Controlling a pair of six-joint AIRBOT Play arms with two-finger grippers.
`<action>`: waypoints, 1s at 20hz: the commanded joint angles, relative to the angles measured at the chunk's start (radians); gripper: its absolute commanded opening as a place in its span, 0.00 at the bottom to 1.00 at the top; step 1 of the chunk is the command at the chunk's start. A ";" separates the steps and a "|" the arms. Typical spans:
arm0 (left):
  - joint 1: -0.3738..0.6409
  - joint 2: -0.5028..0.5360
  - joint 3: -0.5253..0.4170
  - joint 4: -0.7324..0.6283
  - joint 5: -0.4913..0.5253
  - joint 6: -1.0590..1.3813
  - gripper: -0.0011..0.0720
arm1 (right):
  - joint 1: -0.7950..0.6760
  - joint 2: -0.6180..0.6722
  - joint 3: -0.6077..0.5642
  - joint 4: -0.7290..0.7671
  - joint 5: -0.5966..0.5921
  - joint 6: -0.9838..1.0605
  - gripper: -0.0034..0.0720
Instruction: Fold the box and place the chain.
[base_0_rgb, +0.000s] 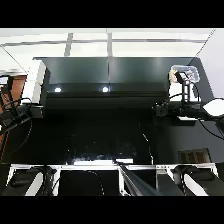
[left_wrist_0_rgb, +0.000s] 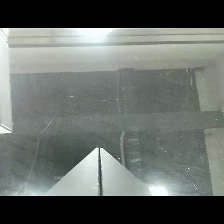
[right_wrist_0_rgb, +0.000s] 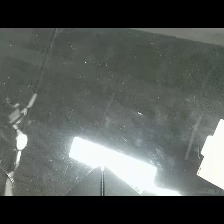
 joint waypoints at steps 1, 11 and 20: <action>0.000 0.000 0.000 0.000 0.000 0.000 0.05 | 0.000 -0.001 0.000 0.000 0.000 0.000 0.07; 0.000 0.000 0.000 0.000 0.000 0.000 0.05 | 0.000 -0.001 0.000 0.000 0.000 0.000 0.07; -0.001 -0.021 -0.008 -0.043 0.173 0.000 0.21 | 0.004 -0.014 0.000 0.039 -0.310 -0.013 0.99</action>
